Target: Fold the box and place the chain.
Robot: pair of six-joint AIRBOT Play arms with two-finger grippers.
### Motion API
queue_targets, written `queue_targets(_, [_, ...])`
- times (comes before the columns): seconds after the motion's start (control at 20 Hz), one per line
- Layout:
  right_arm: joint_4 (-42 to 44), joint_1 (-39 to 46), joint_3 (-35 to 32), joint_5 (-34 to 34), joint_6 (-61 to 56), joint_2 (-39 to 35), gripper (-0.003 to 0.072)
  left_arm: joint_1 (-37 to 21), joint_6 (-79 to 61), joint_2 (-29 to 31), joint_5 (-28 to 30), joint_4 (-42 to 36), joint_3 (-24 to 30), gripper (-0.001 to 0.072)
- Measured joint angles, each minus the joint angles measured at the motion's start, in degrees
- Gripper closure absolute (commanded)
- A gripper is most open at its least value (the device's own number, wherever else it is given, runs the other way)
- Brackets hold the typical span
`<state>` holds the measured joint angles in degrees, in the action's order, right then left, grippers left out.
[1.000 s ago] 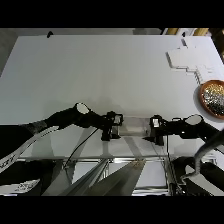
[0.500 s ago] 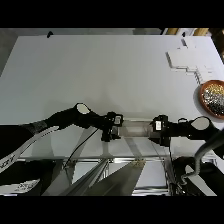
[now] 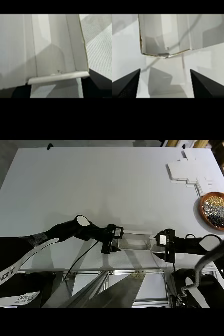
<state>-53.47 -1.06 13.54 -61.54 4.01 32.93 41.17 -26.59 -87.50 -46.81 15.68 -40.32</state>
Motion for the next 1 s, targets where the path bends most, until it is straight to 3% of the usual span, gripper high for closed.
queue_targets(0.15, [4.6, -1.3, 0.0, -0.5, -1.4, -4.7, 0.0039, 0.0, 0.0, 0.0, 0.0, 0.0, 0.0, 0.05])
queue_targets(0.2, [6.1, -2.0, 0.0, -1.0, -1.7, -5.8, 0.0126, 0.0, 0.0, 0.0, 0.0, 0.0, 0.0, 0.05])
queue_targets(0.25, [7.0, -2.8, 0.0, -1.5, -2.0, -6.6, 0.0259, 0.0, 0.0, 0.0, 0.0, 0.0, 0.0, 0.05])
queue_targets(0.4, [8.5, -4.8, 0.0, -2.9, -3.6, -8.2, 0.039, 0.0, 0.0, 0.0, 0.0, 0.0, 0.0, 0.05])
queue_targets(0.45, [9.7, -5.5, 0.0, -3.0, -4.0, -8.5, 0.0501, 0.0, 0.0, 0.0, 0.0, 0.0, 0.0, 0.05])
queue_targets(0.5, [11.1, -6.1, 0.0, -3.0, -4.0, -8.6, 0.0678, 0.0, 0.0, 0.0, 0.0, 0.0, 0.0, 0.05])
queue_targets(0.7, [18.3, -8.2, 0.0, 2.2, -2.8, -5.9, 0.067, 0.0, 0.0, 0.0, 0.0, 0.0, 0.0, 0.05])
queue_targets(1.0, [31.5, -8.9, 0.3, 19.4, -2.5, 9.7, 0.067, 0.0, 0.2, 0.0, 0.2, -0.1, 0.0, 0.05])
